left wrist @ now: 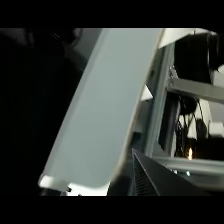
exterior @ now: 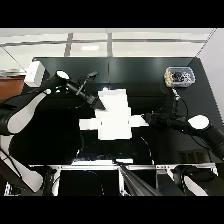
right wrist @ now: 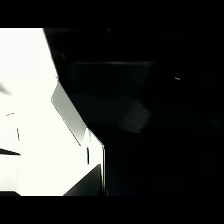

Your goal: Fold the box and place the chain.

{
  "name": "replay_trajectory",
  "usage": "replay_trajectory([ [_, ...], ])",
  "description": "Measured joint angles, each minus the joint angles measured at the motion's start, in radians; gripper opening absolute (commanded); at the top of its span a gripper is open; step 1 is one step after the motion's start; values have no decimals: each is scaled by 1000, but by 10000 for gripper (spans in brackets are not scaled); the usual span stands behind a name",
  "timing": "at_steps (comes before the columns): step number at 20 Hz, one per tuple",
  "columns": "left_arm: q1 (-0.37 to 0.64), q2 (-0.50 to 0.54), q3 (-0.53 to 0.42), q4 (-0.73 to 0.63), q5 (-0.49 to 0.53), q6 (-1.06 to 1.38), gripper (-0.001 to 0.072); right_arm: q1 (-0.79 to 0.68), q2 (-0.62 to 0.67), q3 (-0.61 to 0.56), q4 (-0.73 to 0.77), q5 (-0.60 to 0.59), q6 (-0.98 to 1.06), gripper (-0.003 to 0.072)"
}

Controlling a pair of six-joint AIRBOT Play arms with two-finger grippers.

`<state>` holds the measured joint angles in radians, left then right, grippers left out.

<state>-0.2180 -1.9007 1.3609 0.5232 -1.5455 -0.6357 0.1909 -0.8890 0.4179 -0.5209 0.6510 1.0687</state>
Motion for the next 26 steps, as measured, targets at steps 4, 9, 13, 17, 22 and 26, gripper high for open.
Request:
replay_trajectory([
  [4, -23, -23, 37, 60, -38, 19, 351, 0, 0, 0, -7, 0, 0, 14],
  [9, -60, -31, 51, 121, -36, 35, 96, 0, 0, 0, -10, 0, 0, 14],
  [13, -74, -31, 55, 143, -36, 50, 28, 0, 0, 0, -11, -2, 1, 718],
  [17, -71, 2, 58, 153, -38, 47, 23, -27, 1, 51, -79, 68, -10, 717],
  [22, -96, 210, -53, 213, 100, 58, 29, -83, 1, 192, -317, 272, -19, 716],
  [26, -143, 439, -297, 231, 398, 319, 29, -87, 1, 235, -401, 288, -28, 717],
])
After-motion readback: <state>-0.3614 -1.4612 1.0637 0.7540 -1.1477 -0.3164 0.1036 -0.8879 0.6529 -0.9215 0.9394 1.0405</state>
